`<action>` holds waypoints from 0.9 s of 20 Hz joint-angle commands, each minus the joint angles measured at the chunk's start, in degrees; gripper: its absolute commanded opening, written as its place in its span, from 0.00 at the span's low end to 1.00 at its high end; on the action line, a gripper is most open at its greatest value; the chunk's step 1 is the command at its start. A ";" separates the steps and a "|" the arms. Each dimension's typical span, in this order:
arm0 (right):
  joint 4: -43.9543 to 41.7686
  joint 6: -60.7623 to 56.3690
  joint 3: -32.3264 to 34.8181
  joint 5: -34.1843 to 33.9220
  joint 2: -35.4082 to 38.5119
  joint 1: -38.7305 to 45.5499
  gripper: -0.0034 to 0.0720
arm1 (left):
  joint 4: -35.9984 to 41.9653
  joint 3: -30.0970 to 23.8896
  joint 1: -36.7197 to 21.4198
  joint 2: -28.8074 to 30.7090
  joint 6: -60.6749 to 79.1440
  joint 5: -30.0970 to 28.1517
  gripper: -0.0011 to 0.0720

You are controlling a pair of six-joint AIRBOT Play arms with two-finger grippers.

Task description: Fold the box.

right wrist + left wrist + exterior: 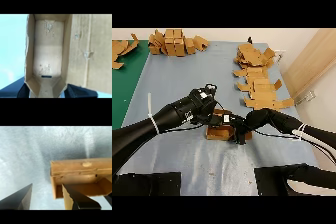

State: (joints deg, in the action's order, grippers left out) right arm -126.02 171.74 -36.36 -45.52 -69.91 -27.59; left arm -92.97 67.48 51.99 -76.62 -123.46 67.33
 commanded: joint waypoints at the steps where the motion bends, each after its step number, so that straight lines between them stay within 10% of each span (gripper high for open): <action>1: 0.24 0.22 0.02 -0.04 -0.02 0.09 0.70 | -0.76 0.04 -0.07 1.01 -0.04 1.70 0.80; 6: 0.24 0.22 0.02 -0.04 -0.02 0.09 0.70 | -0.85 0.04 -0.04 0.98 -0.04 1.84 0.75; 8: 0.24 0.20 0.02 -0.04 -0.02 0.09 0.70 | -2.25 0.04 -0.04 1.01 -0.04 2.78 0.11; 9: 0.24 0.20 0.02 -0.07 -0.02 0.09 0.70 | -3.80 0.04 -0.04 1.01 -0.02 3.65 0.03; 14: 0.24 0.22 0.02 -0.04 -0.02 0.09 0.70 | -3.50 -8.87 -5.57 7.98 7.82 2.43 0.03; 18: 0.24 0.22 0.02 -0.02 -0.02 0.09 0.70 | 20.87 -18.18 -28.28 13.84 51.71 -9.25 0.03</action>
State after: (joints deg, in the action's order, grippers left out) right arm -125.75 171.94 -36.29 -45.58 -69.97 -27.51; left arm -87.61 54.81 36.67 -66.19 -100.99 65.78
